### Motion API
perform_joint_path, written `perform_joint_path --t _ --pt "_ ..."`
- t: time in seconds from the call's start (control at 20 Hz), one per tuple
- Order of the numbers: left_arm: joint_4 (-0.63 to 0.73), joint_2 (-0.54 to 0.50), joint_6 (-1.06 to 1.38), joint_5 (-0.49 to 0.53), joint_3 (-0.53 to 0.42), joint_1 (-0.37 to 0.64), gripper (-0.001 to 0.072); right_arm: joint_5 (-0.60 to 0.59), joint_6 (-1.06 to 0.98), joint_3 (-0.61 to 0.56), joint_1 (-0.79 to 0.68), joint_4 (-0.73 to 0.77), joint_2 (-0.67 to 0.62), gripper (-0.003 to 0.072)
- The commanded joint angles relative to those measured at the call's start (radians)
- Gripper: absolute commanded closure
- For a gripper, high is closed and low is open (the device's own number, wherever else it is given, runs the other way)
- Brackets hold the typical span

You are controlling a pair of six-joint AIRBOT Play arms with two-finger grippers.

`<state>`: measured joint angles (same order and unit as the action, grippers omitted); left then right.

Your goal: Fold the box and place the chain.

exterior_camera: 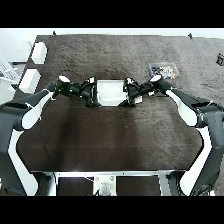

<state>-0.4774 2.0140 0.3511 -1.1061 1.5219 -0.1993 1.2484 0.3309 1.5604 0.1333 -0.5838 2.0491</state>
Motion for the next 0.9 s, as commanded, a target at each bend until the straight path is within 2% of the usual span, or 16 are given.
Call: perform_joint_path --t 0.0,0.85 --pt "-0.002 0.002 -0.012 0.046 0.0 -0.005 -0.0002 0.006 0.002 0.0 0.001 -0.001 0.0 0.0123" --pt "0.018 0.018 0.018 0.051 0.0 -0.006 -0.0002 0.006 0.002 0.0 0.001 -0.001 0.0 0.0123"
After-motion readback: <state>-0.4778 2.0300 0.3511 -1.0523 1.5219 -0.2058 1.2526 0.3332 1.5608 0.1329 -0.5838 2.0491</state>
